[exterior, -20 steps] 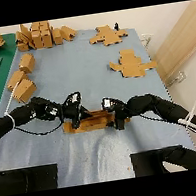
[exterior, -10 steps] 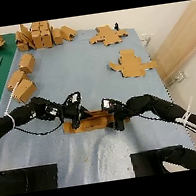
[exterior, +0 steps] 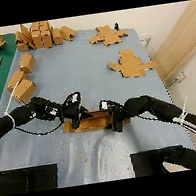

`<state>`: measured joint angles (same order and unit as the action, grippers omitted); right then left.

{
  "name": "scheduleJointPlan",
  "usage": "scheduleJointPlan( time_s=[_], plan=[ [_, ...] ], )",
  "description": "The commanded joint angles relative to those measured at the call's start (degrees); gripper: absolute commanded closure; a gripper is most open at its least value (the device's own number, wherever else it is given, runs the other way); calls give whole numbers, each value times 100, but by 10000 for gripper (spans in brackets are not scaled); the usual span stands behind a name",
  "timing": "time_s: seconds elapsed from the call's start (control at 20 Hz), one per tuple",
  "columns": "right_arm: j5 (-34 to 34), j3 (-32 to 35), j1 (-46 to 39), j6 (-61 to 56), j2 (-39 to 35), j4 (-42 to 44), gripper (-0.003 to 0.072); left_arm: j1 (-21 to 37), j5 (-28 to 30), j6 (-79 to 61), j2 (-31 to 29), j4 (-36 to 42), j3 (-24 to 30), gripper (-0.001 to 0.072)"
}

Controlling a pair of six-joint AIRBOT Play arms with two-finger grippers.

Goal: Fold the box.

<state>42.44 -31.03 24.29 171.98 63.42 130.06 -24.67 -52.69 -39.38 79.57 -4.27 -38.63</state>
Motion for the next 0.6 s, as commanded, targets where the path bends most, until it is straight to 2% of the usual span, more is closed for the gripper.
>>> scheduleJointPlan(
  time_s=[0.0, 0.3, 0.55],
  plan=[
    [7, -20, 149, 0, 7, -103, -13, 0, 2, -2, -4, 0, -7, 696],
    [0, -22, 153, 0, 13, -516, -14, 0, 2, -2, -4, 0, -7, 696],
    [-2, -26, 155, 0, 13, -520, -13, 0, 2, -2, -4, 0, -7, 696]
  ],
)
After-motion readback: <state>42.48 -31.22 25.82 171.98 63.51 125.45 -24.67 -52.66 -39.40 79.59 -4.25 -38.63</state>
